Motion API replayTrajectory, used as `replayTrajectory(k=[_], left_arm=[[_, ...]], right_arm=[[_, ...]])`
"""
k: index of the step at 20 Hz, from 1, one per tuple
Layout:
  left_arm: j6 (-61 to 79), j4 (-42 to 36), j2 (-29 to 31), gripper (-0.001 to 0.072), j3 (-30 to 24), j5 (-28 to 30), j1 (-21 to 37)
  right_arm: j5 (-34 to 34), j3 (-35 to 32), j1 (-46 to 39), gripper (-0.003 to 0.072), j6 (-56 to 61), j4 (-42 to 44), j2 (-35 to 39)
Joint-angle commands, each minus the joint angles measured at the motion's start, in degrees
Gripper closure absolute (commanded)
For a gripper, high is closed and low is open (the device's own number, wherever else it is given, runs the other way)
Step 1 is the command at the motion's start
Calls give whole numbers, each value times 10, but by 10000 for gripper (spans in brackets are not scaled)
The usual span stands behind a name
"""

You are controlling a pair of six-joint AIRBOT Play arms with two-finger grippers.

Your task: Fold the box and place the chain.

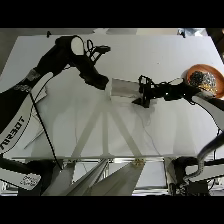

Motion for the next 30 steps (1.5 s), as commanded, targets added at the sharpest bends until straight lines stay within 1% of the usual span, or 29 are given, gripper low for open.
replayTrajectory(k=[1, 2, 3, 4, 5, 6, 7, 9, 10, 13, 15, 17, 19, 21, 24, 30], left_arm=[[290, -96, 5, 351, -37, 11, 41], [349, -127, 6, 349, -54, 35, 51], [396, -152, 5, 272, -72, 69, 61], [429, -171, 5, 124, -89, 110, 68], [468, -193, 5, 12, -106, 157, 76], [527, -214, 3, 13, -121, 194, 81], [596, -226, 0, 13, -130, 204, 83], [757, -244, -14, 13, -141, 196, 88], [816, -263, -24, 13, -141, 187, 91], [942, -363, -59, 12, -141, 169, 105], [994, -403, -82, 12, -141, 163, 110], [1005, -412, -104, 11, -141, 162, 110], [1005, -412, -118, 12, -141, 142, 110], [1006, -414, -122, 12, -141, 136, 110], [1006, -441, -128, 12, -141, 120, 109], [1008, -442, -130, 12, -141, 107, 102]], right_arm=[[0, 0, 0, 251, 0, 0, 0], [1, 0, 0, 251, 0, 0, 0], [0, 0, 0, 251, 0, 0, 0], [1, 0, 0, 251, 0, 0, 0], [1, 0, 0, 251, 0, 0, 0], [1, 0, 0, 251, 0, 0, 0], [1, 0, 0, 251, 0, 0, 0], [1, 0, 0, 251, 0, 0, 0], [0, 0, 0, 251, 0, 0, 0], [1, 0, 0, 251, 0, 0, 0], [1, 0, 0, 251, 0, 0, 0], [1, 0, 0, 251, 0, 0, 0], [1, 0, 0, 251, 0, 0, 0], [1, 0, 0, 251, 0, 0, 0], [1, 0, 0, 251, 0, 0, 0], [1, 0, 0, 251, 0, 0, 0]])
